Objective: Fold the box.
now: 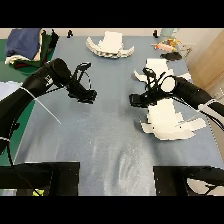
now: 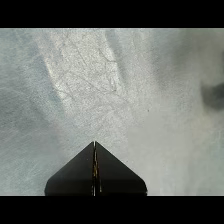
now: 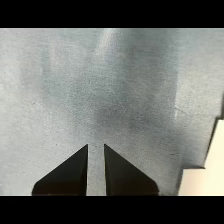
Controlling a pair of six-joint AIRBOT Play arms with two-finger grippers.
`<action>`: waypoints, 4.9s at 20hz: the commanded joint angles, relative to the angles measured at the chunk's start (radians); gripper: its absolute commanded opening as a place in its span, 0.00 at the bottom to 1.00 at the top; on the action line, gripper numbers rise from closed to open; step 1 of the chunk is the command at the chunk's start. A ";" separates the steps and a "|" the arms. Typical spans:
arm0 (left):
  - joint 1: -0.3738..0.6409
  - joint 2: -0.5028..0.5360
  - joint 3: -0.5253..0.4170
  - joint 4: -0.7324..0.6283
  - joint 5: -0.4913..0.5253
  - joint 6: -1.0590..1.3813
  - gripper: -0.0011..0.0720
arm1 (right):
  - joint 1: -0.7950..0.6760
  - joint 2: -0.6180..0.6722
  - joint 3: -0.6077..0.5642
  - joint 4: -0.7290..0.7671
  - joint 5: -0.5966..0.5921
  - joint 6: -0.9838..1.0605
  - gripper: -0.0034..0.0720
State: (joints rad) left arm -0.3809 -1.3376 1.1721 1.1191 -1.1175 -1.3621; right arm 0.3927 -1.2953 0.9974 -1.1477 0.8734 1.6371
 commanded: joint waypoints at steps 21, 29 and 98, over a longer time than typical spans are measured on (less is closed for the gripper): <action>0.000 -0.002 -0.002 0.002 0.001 0.001 0.03 | -0.014 0.001 0.024 0.140 -0.020 0.042 0.26; 0.000 -0.002 -0.002 -0.002 0.012 0.000 0.03 | -0.615 0.003 0.335 -0.462 0.624 0.161 0.68; 0.002 0.307 -0.296 -0.077 -0.026 0.158 0.66 | -0.017 0.394 -0.563 0.327 -0.142 -0.506 0.05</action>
State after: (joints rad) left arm -0.3794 -1.0195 0.8761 0.9920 -1.1530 -1.2079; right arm 0.3508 -0.9154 0.4355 -0.7727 0.7906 1.0912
